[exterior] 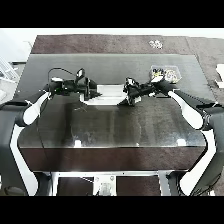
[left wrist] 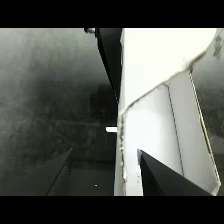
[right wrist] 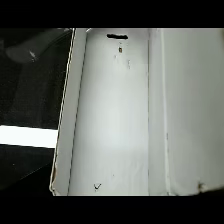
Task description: Fold the box and place the chain.
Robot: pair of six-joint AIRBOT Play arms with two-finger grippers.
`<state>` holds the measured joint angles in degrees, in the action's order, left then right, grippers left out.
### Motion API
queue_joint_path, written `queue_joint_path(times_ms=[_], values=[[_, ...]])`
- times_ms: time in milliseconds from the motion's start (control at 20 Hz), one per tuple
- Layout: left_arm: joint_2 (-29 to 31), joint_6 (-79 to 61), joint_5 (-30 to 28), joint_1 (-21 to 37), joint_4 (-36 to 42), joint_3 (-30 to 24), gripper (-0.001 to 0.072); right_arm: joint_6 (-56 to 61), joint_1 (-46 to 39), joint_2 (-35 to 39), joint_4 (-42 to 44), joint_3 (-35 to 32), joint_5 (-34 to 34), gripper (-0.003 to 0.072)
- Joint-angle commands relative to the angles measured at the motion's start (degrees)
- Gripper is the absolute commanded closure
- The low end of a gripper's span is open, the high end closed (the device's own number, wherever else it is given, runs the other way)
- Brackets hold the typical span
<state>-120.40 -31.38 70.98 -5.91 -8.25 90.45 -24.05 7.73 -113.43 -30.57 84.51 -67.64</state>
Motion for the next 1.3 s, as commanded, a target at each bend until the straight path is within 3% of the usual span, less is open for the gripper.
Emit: queue_joint_path(times_ms=[0, 250, 300, 350, 400, 450, 650, 950, 1250], values=[[0.04, 3.02, 6.84, 2.38, 1.49, 2.1, 0.0239, 0.02, -0.02, -0.04, 0.02, -0.02, 0.04, 0.0099], [0.04, 4.28, 23.12, 6.62, 1.46, 8.09, 0.025, 0.02, -0.02, -0.04, 0.02, -0.02, 0.04, 0.0099], [0.04, 4.55, 25.77, 7.32, 1.33, 9.6, 0.0444, 0.02, -0.02, -0.04, 0.04, -0.02, 0.04, 0.0099], [0.04, 4.55, 28.55, 7.91, 1.36, 11.02, 0.058, 0.02, -0.02, -0.04, 0.04, -0.02, 0.04, 0.01], [0.04, 4.85, 31.04, 8.48, 1.36, 12.63, 0.066, 0.02, -0.02, -0.04, 0.04, -0.02, 0.04, 0.0099], [0.07, 6.27, 32.35, 8.61, 1.44, 14.08, 0.069, 0.02, -0.02, -0.04, 0.04, -0.02, 0.04, 0.0099], [2.01, 13.66, 31.95, 8.83, 1.62, 16.94, 0.0694, 0.02, -0.02, -0.04, 0.04, -0.02, 0.04, 0.0099], [14.23, 19.23, 27.3, 8.72, -0.15, 16.92, 0.0696, 0.04, -0.02, -0.04, 0.04, -0.02, 0.04, 0.0099], [22.99, 28.15, 16.48, 4.24, -11.17, 16.22, 0.0696, 0.04, -0.02, -0.04, 0.04, -0.02, 0.07, 0.0099]])
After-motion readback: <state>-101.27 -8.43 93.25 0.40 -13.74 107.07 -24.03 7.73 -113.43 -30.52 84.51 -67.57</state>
